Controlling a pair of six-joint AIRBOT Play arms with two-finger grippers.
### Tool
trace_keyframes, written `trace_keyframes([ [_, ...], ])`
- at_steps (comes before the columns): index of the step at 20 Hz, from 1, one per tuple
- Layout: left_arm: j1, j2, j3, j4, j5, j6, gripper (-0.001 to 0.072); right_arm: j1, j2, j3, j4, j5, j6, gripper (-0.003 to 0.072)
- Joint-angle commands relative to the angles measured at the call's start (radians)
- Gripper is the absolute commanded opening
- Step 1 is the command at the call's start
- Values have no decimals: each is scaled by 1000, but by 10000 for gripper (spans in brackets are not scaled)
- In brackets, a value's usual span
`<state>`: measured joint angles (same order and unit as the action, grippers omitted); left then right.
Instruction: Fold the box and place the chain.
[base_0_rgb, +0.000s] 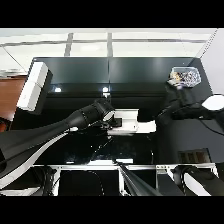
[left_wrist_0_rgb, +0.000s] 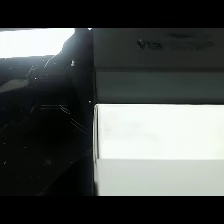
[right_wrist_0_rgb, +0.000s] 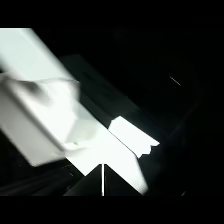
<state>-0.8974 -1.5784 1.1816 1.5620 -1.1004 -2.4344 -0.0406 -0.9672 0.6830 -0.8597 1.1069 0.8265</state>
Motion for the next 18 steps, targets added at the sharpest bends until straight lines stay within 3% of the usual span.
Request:
trace_keyframes([
  [1,1,0,1,1,-1,0,26,-296,21,-5,-89,55,336,15],
  [3,1,0,1,1,-1,0,27,-419,12,-66,-26,26,422,15],
  [5,1,0,1,1,0,0,26,-442,-24,-136,44,53,418,15],
  [9,1,0,1,0,-1,0,27,-299,-138,-203,90,98,350,15],
  [14,1,0,1,0,-2,0,27,-53,-242,-202,196,-32,313,15],
  [18,1,0,1,0,-2,0,27,4,-259,-172,288,-9,186,16],
])
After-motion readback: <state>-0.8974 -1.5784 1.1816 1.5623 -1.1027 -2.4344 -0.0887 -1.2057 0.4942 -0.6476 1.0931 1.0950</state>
